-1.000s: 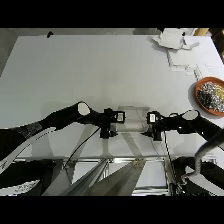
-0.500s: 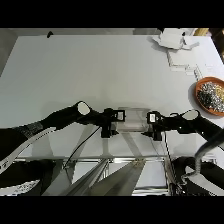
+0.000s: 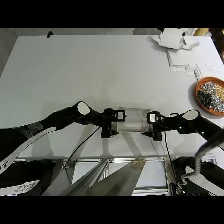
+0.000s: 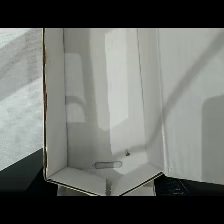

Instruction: Fold the box and place the chain.

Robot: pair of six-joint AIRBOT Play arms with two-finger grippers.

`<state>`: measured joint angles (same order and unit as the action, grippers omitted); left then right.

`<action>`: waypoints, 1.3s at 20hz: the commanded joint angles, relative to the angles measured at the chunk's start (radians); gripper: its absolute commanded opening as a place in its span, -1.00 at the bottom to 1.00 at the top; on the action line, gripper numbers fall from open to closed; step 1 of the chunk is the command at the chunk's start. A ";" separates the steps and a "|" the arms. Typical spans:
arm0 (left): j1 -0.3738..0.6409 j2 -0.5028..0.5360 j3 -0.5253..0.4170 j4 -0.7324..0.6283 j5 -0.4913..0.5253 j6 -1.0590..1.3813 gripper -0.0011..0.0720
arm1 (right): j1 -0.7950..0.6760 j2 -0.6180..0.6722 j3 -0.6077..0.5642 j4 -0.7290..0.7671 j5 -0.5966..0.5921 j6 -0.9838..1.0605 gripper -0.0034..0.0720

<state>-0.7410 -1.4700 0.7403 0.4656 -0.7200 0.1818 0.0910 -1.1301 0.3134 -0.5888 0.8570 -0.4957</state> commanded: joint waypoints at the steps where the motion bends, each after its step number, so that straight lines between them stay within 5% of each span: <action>1: -0.001 0.000 0.001 -0.002 -0.002 0.001 -0.11 | 0.000 0.000 0.000 0.001 -0.001 0.000 0.31; 15: -0.001 0.000 0.001 -0.002 -0.002 0.001 -0.11 | 0.001 0.000 0.000 0.009 0.044 0.001 0.32; 16: -0.001 0.000 0.001 -0.002 -0.002 0.001 -0.11 | 0.001 0.000 0.001 0.007 0.041 0.002 0.67; 17: -0.001 0.000 0.001 -0.002 -0.002 0.001 -0.11 | 0.000 0.006 0.003 -0.012 0.034 0.032 0.95; 26: -0.001 0.000 0.001 -0.002 -0.002 0.001 -0.11 | 0.000 0.311 0.013 -0.471 0.140 0.477 0.94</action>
<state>-0.7422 -1.4696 0.7406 0.4629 -0.7246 0.1833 0.0914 -0.9146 0.3248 -0.8829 0.9421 -0.1856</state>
